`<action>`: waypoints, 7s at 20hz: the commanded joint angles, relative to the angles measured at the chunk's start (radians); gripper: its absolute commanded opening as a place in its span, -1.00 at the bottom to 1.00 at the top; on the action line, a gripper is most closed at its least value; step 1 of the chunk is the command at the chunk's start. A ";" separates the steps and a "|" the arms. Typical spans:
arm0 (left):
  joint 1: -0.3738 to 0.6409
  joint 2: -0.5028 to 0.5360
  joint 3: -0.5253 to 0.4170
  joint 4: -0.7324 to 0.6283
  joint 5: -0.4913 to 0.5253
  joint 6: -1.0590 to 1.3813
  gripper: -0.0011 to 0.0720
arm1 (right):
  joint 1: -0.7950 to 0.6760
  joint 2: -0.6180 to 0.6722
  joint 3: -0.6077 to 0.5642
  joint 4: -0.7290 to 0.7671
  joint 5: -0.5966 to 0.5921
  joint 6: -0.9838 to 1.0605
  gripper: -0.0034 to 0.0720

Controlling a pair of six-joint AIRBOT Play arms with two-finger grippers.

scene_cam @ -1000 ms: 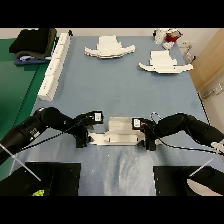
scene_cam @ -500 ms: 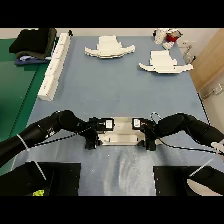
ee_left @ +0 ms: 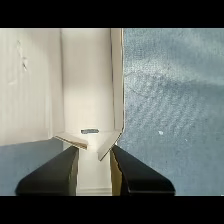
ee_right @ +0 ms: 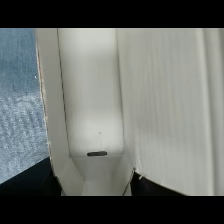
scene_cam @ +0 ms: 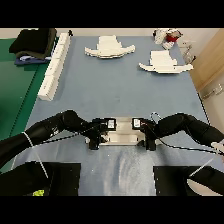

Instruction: Fold the box.

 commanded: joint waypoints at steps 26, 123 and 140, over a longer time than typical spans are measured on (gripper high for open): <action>-0.098 -0.056 0.002 -0.066 0.163 -0.055 0.20 | 0.000 -0.001 0.001 0.000 0.000 0.000 0.43; -0.388 -0.231 0.400 0.740 -0.239 -2.432 0.12 | 0.000 -0.001 0.001 0.000 0.000 0.000 0.43; -0.408 -0.295 0.460 0.757 -0.321 -2.478 -0.94 | 0.000 -0.001 0.001 0.000 0.000 0.000 0.43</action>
